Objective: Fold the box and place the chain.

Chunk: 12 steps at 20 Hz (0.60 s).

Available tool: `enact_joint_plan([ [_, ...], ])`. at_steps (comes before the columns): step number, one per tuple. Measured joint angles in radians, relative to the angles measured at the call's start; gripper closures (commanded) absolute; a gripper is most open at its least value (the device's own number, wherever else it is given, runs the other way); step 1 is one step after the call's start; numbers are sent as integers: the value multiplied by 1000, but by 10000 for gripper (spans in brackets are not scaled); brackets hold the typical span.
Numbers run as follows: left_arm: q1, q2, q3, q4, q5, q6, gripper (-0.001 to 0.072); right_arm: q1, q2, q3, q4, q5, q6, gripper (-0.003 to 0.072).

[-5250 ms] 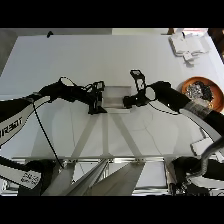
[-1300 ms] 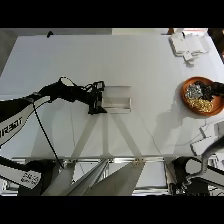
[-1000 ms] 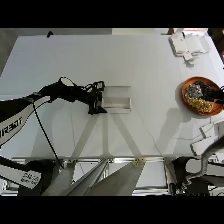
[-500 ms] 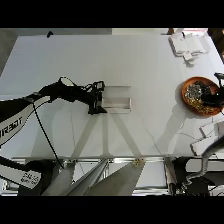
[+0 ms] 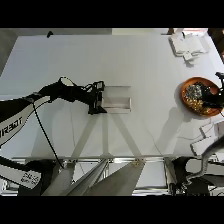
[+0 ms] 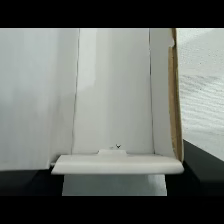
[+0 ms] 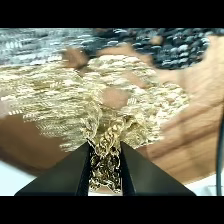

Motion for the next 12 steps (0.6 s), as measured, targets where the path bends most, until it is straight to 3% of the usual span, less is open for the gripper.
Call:
enact_joint_plan([
  [6, 0, 0, 0, 0, 0, 0, 390, 65, 120, 0, 134, 18, -3, 681],
  [12, 0, 0, 0, 0, 0, 0, 390, 342, 167, 0, 166, 44, 1, 681],
])
